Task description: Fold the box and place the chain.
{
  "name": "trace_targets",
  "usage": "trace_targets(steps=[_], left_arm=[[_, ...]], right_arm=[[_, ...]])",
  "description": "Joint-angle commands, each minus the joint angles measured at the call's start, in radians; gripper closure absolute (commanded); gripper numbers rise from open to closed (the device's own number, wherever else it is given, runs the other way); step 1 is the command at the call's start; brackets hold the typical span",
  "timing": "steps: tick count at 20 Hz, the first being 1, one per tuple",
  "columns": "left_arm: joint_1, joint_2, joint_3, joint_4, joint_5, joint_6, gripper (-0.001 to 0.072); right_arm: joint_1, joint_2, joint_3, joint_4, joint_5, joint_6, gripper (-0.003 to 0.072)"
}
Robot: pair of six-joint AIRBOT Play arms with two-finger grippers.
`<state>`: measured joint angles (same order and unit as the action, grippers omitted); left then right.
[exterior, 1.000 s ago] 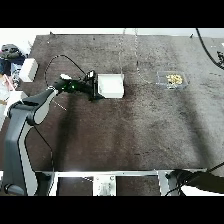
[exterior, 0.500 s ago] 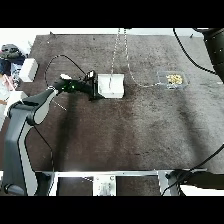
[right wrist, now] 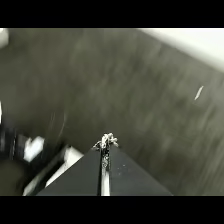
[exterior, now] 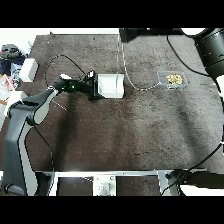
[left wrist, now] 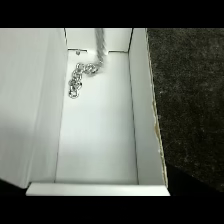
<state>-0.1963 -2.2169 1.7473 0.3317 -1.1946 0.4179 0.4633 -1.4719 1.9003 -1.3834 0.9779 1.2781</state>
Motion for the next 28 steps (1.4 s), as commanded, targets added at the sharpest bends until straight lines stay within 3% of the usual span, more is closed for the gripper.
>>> trace_targets(steps=[1, 3, 8, 12, 13, 14, 15, 17, 22, 28], left_arm=[[0.001, 0.0, 0.0, 0.0, 0.0, 0.0, 0.0357], [0.001, 0.0, 0.0, 0.0, 0.0, 0.0, 0.0357], [0.001, 0.0, 0.0, 0.0, -0.001, 0.0, 0.0356], [0.001, 0.0, 0.0, 0.0, -0.002, 0.0, 0.0357], [0.001, 0.0, 0.0, 0.0, -0.002, 0.0, 0.0357], [0.001, 0.0, 0.0, 0.0, -0.002, 0.0, 0.0357], [0.001, 0.0, 0.0, 0.0, -0.001, 0.0, 0.0357], [0.001, 0.0, 0.0, 0.0, -0.002, -0.001, 0.0357], [0.001, 0.0, 0.0, 0.0, -0.002, -0.001, 0.0357], [0.001, 0.0, 0.0, 0.0, -0.001, -0.001, 0.0357]], right_arm=[[0.001, 0.0, -0.13, 0.005, 0.087, 0.028, 0.0672], [0.001, 0.0, -0.269, 0.046, -0.029, 0.027, 0.0672], [0.0, -0.009, -0.572, 0.089, -0.506, 0.033, 0.0671], [-0.002, -0.098, -0.583, 0.116, -0.719, 0.067, 0.0671], [-0.002, -0.114, -0.583, 0.125, -0.723, 0.068, 0.067], [-0.003, -0.126, -0.583, 0.124, -0.706, 0.086, 0.0554], [-0.008, -0.136, -0.583, 0.124, -0.676, 0.092, 0.0203], [-0.032, -0.137, -0.583, 0.121, -0.575, 0.092, 0.0361], [-0.291, -0.123, -0.585, 0.124, -0.248, 0.214, 0.036], [-0.519, -0.152, -0.587, 0.125, -0.27, 0.308, 0.036]])
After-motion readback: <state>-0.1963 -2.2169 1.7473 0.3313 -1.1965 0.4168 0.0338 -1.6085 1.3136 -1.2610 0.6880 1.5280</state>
